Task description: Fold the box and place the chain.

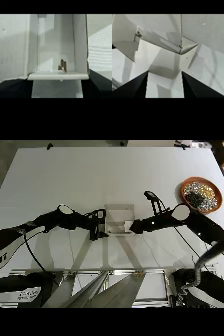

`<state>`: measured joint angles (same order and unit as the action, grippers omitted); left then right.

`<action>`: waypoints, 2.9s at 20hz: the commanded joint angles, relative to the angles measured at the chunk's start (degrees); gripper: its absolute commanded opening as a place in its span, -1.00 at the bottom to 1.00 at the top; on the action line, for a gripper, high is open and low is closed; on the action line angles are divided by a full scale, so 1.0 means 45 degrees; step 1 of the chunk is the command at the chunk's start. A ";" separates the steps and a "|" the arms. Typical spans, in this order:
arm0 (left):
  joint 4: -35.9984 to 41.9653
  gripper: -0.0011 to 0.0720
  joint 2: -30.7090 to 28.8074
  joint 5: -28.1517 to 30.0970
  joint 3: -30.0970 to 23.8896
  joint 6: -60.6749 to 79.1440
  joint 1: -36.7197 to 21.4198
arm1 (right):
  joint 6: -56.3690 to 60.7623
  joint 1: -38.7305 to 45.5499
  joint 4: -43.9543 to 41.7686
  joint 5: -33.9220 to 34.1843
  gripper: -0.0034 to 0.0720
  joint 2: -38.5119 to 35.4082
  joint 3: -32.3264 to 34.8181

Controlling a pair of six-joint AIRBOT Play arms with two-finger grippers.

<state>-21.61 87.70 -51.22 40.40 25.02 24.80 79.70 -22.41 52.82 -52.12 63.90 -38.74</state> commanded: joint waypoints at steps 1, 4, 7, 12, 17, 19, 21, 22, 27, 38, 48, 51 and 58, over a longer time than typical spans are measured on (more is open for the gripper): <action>-0.0005 -0.22 -0.0005 0.0000 0.0000 0.0005 -0.0015 | 0.1841 -0.0675 0.1744 0.0291 0.35 0.0369 -0.0656; -0.0005 -0.22 -0.0005 0.0000 0.0000 0.0005 -0.0015 | 0.2895 -0.1379 0.2691 -0.0345 0.35 0.1389 -0.1797; -0.0005 -0.22 -0.0005 0.0000 0.0000 0.0005 -0.0015 | 0.3755 -0.2098 0.3245 -0.0510 0.35 0.2448 -0.2545; -0.0005 -0.22 -0.0005 0.0000 0.0000 0.0005 -0.0015 | 0.5795 -0.2492 0.4852 -0.1020 0.34 0.2948 -0.2953; -0.0005 -0.22 -0.0005 0.0000 0.0000 0.0005 -0.0015 | 0.7728 -0.2929 0.6392 -0.1273 0.32 0.2948 -0.2953; -0.0005 -0.22 -0.0005 0.0000 0.0000 0.0005 -0.0015 | 0.8364 -0.3143 0.6771 -0.1287 0.32 0.3011 -0.2953; -0.0005 -0.22 -0.0005 0.0000 0.0000 0.0005 -0.0015 | 0.8786 -0.3327 0.6849 -0.1297 0.32 0.3249 -0.2953; -0.0005 -0.22 -0.0005 0.0000 0.0000 0.0005 -0.0015 | 0.9044 -0.3434 0.6849 -0.1277 0.32 0.3361 -0.2953; -0.0005 -0.22 -0.0005 0.0000 0.0000 0.0005 -0.0015 | 1.0040 -0.3682 0.6902 -0.1190 0.25 0.3502 -0.2953; -0.0005 -0.22 -0.0005 0.0000 0.0000 0.0005 -0.0015 | 1.1574 -0.3925 0.7572 -0.1035 0.03 0.3900 -0.2953; -0.0005 -0.22 -0.0005 0.0000 0.0000 0.0005 -0.0015 | 1.1555 -0.4289 0.7529 -0.0923 -0.67 0.4362 -0.3036; -0.0005 -0.22 -0.0005 0.0000 0.0000 0.0005 -0.0015 | 1.1434 -0.4289 0.7538 -0.0962 -0.88 0.4357 -0.3162; -0.0005 -0.22 -0.0005 0.0000 0.0000 0.0005 -0.0015 | 1.0817 -0.4274 0.7563 -0.1350 -0.18 0.4357 -0.3852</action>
<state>-21.61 87.72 -51.29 40.40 24.93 24.77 129.16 -41.69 86.85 -57.65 83.61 -54.81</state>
